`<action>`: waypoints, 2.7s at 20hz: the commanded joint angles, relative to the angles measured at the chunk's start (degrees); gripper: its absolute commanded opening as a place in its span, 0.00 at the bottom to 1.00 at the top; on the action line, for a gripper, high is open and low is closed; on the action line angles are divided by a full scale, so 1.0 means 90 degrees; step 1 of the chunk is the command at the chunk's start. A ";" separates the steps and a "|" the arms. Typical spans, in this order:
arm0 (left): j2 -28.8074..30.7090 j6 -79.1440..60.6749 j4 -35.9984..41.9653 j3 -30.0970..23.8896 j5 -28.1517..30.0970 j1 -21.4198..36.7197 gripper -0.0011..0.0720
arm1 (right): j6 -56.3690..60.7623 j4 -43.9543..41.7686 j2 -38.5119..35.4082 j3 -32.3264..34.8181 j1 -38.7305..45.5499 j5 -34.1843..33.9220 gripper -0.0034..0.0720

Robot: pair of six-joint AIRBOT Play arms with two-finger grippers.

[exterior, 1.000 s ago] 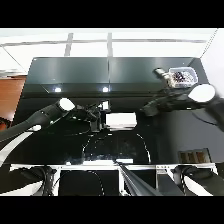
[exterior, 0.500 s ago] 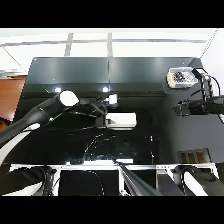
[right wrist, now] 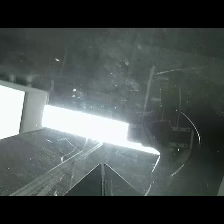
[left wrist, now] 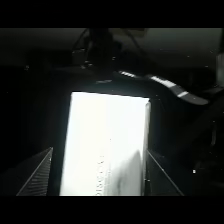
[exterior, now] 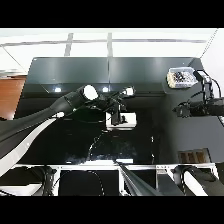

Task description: Fold the box and place the chain.

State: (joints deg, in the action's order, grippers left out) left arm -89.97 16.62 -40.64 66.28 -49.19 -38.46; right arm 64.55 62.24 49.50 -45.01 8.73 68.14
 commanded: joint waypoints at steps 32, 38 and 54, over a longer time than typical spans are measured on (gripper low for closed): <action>0.0940 0.4847 -0.4330 0.3395 -0.0617 0.3320 0.48 | -0.0051 -0.0151 -0.0005 0.0005 0.0005 -0.0367 0.07; -0.0046 0.4884 -0.4024 0.3468 0.1030 0.4998 0.48 | -0.0051 -0.0299 -0.0005 0.0005 0.0005 -0.0556 0.07; -0.3315 0.5702 -0.4233 0.5659 -0.1100 0.6244 0.29 | -0.0005 -0.0440 -0.0005 0.0005 0.0005 -0.0600 0.07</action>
State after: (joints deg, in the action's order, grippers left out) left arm -117.54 67.55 -77.78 116.51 -57.58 17.08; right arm 64.51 58.41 49.50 -44.99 8.75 62.76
